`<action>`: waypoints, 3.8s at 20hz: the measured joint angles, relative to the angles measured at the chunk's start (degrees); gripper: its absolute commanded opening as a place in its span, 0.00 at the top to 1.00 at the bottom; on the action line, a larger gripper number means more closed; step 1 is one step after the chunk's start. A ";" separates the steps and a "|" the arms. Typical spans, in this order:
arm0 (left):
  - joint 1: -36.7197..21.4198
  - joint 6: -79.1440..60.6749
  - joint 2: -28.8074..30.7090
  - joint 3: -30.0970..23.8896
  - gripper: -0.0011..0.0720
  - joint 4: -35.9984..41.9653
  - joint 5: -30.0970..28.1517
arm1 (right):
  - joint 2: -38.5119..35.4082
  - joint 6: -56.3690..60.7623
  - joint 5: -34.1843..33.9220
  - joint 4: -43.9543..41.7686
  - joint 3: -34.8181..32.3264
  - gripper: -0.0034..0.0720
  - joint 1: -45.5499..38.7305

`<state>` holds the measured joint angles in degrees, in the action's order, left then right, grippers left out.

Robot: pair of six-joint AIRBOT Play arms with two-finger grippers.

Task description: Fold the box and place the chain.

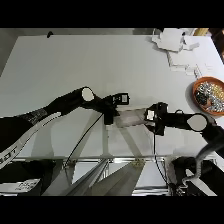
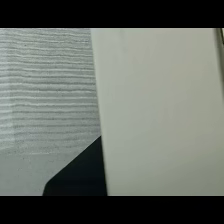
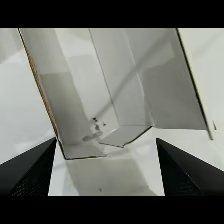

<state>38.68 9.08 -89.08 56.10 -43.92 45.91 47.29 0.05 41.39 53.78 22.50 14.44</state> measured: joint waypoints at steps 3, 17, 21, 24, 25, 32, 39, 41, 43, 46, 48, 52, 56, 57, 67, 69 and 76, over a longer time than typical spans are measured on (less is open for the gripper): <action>-0.02 0.00 0.00 0.00 0.97 0.00 0.00 | 3.43 -3.21 1.60 -1.88 1.49 0.05 -2.95; 0.00 -0.02 0.00 0.00 0.97 0.00 -0.04 | 14.43 -19.12 4.90 -12.79 2.69 0.06 -9.09; 0.00 -0.04 0.00 0.00 0.97 -0.02 -0.04 | 16.04 -23.76 7.02 -16.37 2.71 0.10 -9.79; 0.00 -0.07 0.00 0.00 0.97 -0.04 -0.04 | 17.16 -25.64 8.24 -17.88 2.71 0.10 -9.94; 0.00 -0.07 0.00 0.00 0.97 -0.04 -0.04 | 17.49 -25.99 8.66 -18.16 2.71 0.10 -9.99; 0.00 -0.13 0.00 0.00 0.97 -0.11 0.09 | 19.67 -26.71 13.18 -18.62 2.73 0.11 -10.05; 0.00 -0.11 0.00 0.00 0.97 -0.09 0.09 | 21.18 -25.77 14.45 -17.22 2.73 0.12 -9.53; 0.00 -0.09 0.00 0.00 0.97 -0.09 0.09 | 21.79 -25.79 14.10 -17.59 2.71 0.12 -9.03; 0.00 -0.07 0.00 0.00 0.97 -0.07 0.04 | 22.36 -25.79 13.60 -18.18 2.71 0.12 -8.72; 0.00 -0.04 0.00 0.00 0.97 -0.04 0.04 | 23.26 -25.83 12.83 -18.75 2.73 0.25 -8.57; 0.00 -0.04 0.00 0.00 0.97 -0.04 0.02 | 23.82 -25.88 12.68 -18.71 2.73 0.25 -8.50; 0.00 -0.04 0.00 0.00 0.97 -0.02 0.00 | 24.41 -25.86 12.57 -18.03 2.73 0.24 -8.50; 0.02 -0.04 -0.02 0.00 0.97 0.04 -0.07 | 24.59 -25.79 12.74 -17.20 2.62 0.11 -8.50; 0.02 -0.04 -0.02 0.00 0.97 0.04 -0.07 | 24.59 -25.79 12.74 -17.27 2.62 0.11 -8.50; 0.02 -0.02 -0.02 0.00 0.97 0.00 -0.04 | 25.00 -25.59 12.41 -18.29 2.60 0.37 -8.50; 0.02 -0.04 -0.02 0.00 0.97 0.00 -0.02 | 25.00 -25.59 12.46 -18.29 2.60 0.38 -8.50; 0.02 -0.02 -0.02 0.00 0.97 -0.02 0.02 | 25.03 -25.55 12.76 -18.29 2.60 0.38 -8.50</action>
<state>38.70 9.06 -89.10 56.10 -43.94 45.93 72.31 -25.50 54.15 35.48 25.10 5.93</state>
